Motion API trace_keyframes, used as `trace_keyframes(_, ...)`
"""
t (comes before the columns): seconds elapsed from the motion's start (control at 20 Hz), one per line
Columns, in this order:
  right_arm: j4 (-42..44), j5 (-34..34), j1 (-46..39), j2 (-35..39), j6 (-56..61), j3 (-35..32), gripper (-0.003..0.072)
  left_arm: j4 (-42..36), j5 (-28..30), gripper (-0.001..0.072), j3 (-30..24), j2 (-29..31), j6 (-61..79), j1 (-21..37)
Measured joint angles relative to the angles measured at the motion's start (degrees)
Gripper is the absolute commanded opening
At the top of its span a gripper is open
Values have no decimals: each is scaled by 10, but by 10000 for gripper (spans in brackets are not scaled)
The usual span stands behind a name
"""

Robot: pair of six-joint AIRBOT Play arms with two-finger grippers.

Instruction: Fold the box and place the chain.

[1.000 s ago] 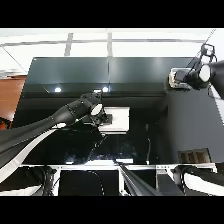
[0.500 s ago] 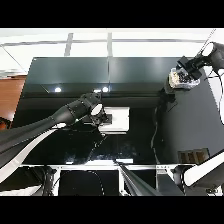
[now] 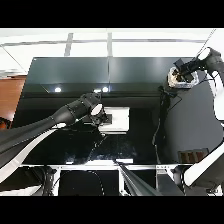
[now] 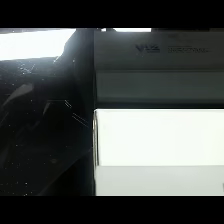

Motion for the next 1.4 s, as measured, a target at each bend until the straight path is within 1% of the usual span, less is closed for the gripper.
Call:
trace_keyframes(0.25, 6, 21, 0, 17, -62, 20, 13, 0, 1, 27, 0, 0, 0, 0)
trace_keyframes(0.5, 8, 27, -7, 78, -125, 24, 14, 0, 1, 27, 0, 0, 0, 0)
trace_keyframes(0.65, 9, 28, -12, 132, -176, 25, 14, 0, 1, 27, 0, 0, 0, 0)
trace_keyframes(0.85, 30, 37, -13, 231, -288, 26, 14, 0, 1, 27, 0, 0, 0, 0)
trace_keyframes(1.0, 35, 38, -13, 302, -338, 26, 13, 0, 1, 28, 0, 0, 0, 0)
trace_keyframes(1.2, 50, 71, -11, 382, -383, 26, 13, 0, 2, 27, 0, 0, 0, 0)
trace_keyframes(1.4, 96, 113, 7, 455, -432, 20, 13, 0, 1, 27, 0, 0, 0, 0)
